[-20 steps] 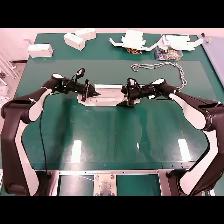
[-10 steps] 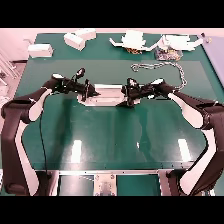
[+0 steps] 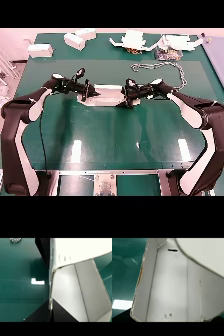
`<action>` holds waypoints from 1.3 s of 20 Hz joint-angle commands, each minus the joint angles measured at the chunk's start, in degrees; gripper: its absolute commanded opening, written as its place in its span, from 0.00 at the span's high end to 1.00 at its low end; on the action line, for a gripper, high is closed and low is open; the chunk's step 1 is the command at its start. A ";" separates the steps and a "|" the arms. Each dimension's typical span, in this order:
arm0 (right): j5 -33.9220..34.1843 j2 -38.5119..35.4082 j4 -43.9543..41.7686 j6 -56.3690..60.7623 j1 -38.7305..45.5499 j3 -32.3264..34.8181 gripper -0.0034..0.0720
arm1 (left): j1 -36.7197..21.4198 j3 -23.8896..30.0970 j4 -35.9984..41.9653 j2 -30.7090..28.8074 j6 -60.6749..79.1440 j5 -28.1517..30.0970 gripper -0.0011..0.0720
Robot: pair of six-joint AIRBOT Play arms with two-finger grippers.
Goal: Fold the box and place the chain.
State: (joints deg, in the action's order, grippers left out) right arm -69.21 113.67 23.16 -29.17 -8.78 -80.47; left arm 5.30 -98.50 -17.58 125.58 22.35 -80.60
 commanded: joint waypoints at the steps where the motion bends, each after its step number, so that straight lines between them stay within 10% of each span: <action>1: -0.04 0.04 0.00 0.24 -0.11 -0.07 0.09 | 0.00 -0.02 0.00 -0.02 0.00 0.04 0.96; 26: -0.55 0.04 4.07 2.56 -0.17 -1.20 0.19 | 0.00 -0.02 0.00 -0.02 0.04 0.11 0.96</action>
State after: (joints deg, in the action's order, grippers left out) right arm -69.71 113.67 27.16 -26.61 -8.88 -81.62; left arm 5.37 -98.48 -17.58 125.58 22.35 -80.60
